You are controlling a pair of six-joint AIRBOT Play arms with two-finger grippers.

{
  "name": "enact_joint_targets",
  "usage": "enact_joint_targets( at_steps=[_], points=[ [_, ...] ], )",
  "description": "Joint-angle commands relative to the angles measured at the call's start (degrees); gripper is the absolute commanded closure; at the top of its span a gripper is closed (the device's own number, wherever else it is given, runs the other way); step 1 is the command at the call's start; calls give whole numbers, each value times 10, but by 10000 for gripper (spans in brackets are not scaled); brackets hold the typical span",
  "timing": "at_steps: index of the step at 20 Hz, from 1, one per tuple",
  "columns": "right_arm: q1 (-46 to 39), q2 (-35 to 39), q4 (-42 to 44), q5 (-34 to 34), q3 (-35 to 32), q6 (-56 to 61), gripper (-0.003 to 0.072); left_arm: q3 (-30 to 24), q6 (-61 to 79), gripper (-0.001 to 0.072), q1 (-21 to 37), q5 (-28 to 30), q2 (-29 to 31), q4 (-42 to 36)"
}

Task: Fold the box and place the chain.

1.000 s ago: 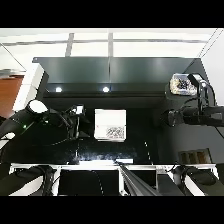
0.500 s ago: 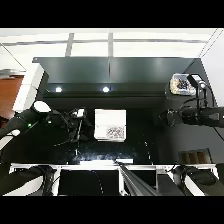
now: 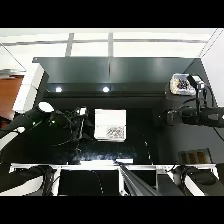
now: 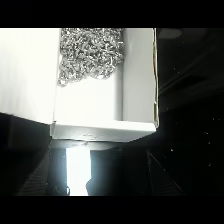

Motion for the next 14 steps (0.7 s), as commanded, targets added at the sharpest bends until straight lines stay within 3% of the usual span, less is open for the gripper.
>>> enact_joint_targets(
  at_steps=[1, 9, 14],
  points=[
    [0, 0, 0, -9, 0, 0, -29, 1, -2, 10, 0, 6, -2, -5],
    [0, 0, 0, -8, 0, 1, -29, 16, -5, 17, -56, 26, -13, 15],
    [0, 0, 0, -7, 0, 1, -29, 16, -16, 17, -57, 37, -13, 14]
  ],
)
